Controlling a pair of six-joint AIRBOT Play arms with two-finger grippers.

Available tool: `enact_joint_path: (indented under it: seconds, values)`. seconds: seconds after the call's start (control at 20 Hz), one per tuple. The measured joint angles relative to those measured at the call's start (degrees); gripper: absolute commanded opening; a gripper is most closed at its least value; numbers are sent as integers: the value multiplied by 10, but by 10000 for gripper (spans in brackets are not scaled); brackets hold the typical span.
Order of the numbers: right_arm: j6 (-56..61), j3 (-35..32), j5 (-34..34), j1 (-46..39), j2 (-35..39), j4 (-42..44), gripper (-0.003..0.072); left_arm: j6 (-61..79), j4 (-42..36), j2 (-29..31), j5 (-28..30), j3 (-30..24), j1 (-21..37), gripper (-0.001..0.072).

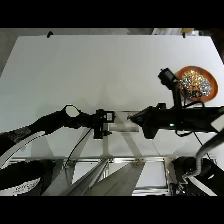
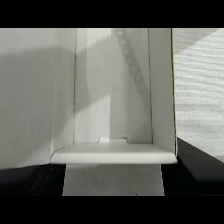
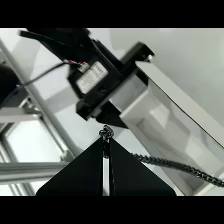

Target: Fold the box and place the chain.

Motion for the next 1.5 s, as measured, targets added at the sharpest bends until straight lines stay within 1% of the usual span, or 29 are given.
enact_joint_path:
  seconds: [0.15,0.3,0.35,0.4,0.45,0.65,0.75,0.85,0.95,1.0,1.05,1.15,1.2,1.25,1.3,1.5]
  values:
    - [-8,-37,-36,17,-37,-4,16,0,0,0,0,0,0,205]
    - [-11,-57,-74,25,-76,-10,18,0,0,0,0,0,0,205]
    - [-12,-61,-84,27,-90,-14,57,0,0,0,0,0,0,205]
    - [-12,-63,-93,28,-102,-17,166,0,0,0,0,0,0,205]
    - [-11,-65,-99,29,-113,-22,180,0,0,0,0,0,0,205]
    - [-2,-66,-101,30,-133,-38,178,0,0,0,0,0,0,205]
    - [4,-53,-83,27,-127,-55,150,0,0,0,0,0,0,205]
    - [17,-28,-50,16,-112,-94,150,0,0,0,0,0,0,205]
    - [43,0,-3,-10,-93,-155,148,0,0,0,0,0,0,205]
    - [59,12,22,-28,-83,-190,102,0,0,0,0,0,0,205]
    - [73,19,47,-49,-76,-223,80,0,0,0,0,0,0,205]
    - [101,28,87,-95,-68,-281,81,0,0,0,0,0,0,205]
    - [112,30,100,-120,-68,-306,114,0,0,0,0,0,0,205]
    - [119,29,104,-142,-70,-323,280,0,0,0,0,0,0,205]
    - [126,27,105,-163,-75,-338,338,0,0,0,0,0,0,205]
    - [156,21,95,-213,-125,-365,337,0,0,0,0,0,0,205]
